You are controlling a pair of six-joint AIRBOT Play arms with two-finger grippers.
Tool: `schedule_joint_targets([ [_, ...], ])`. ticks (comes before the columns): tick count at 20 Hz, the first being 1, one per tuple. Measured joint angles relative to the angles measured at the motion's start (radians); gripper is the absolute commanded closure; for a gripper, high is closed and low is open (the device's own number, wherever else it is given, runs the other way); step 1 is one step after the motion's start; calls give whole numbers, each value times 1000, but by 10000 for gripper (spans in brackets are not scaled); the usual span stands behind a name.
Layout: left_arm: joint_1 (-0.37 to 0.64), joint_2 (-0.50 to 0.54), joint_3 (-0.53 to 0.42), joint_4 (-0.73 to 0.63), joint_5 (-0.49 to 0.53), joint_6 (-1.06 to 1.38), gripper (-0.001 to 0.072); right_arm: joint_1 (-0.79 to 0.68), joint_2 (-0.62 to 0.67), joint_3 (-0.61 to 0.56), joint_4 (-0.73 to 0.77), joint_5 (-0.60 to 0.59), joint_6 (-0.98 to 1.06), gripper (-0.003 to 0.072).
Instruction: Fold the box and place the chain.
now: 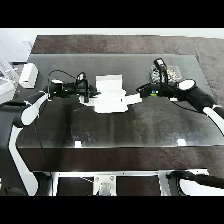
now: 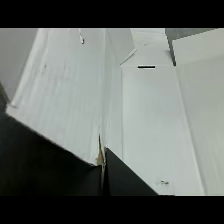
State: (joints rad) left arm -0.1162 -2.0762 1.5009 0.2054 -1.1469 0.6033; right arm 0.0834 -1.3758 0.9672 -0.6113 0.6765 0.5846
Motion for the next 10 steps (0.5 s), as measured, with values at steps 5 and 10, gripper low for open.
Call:
schedule_joint_targets([
  [5,0,0,0,8,-38,25,692,22,13,-48,1,-63,-49,543],
  [10,0,0,-1,18,-79,70,690,27,-21,-60,2,-87,-62,541],
])
